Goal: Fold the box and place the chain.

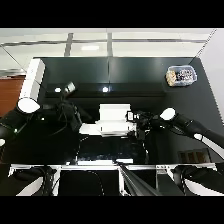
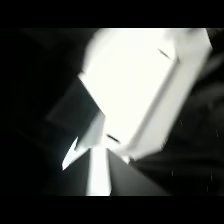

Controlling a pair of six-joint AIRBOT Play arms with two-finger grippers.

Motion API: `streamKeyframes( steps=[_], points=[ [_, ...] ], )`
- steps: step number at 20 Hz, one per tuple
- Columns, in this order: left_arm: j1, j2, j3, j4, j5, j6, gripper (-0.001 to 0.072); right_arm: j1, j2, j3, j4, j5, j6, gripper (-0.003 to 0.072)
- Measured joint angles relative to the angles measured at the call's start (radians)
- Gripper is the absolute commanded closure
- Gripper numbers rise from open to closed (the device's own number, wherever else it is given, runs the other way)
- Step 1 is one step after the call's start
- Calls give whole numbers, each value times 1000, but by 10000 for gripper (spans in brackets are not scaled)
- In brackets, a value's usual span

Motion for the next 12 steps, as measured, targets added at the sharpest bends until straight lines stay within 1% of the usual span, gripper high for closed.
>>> streamKeyframes(
  steps=[1,3,4,6,8,12],
  points=[
    [-7,2,-21,16,-20,77,-5,0,0,0,0,0,0,222],
    [-30,-2,-48,55,-16,219,-4,0,0,0,0,0,0,222],
    [-43,-7,-56,79,6,272,-4,0,0,0,-1,0,0,222],
    [-77,-21,-67,111,87,347,2,1,0,0,-1,0,0,222],
    [-106,-44,-60,130,140,386,5,1,0,0,-1,0,0,222],
    [-141,-115,-19,105,131,444,23,1,0,0,-1,0,0,222]
  ],
)
